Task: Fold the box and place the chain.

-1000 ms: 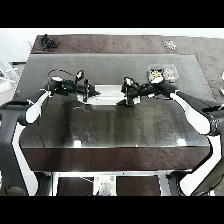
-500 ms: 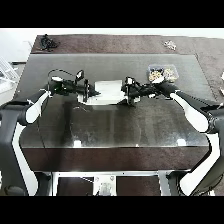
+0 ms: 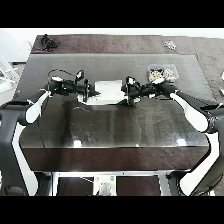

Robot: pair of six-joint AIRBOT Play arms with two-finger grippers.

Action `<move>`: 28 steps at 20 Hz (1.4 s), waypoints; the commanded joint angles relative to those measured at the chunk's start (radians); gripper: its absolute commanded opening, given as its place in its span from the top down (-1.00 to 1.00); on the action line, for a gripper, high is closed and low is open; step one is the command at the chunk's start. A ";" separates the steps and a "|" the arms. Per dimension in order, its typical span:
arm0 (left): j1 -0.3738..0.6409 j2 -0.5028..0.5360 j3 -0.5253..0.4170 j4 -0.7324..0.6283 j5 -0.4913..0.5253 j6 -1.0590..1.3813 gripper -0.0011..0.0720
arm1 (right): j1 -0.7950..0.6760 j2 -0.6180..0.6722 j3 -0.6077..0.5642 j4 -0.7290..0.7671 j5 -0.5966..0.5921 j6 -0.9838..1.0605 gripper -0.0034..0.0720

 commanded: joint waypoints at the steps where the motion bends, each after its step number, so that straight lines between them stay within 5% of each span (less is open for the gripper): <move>1: 0.000 0.000 0.000 0.000 0.000 0.000 0.91 | 0.002 -0.005 0.001 0.006 0.004 -0.006 -0.89; 28: 0.000 0.000 0.000 0.000 0.000 0.000 0.91 | 0.018 -0.031 0.020 0.006 0.004 -0.024 -0.80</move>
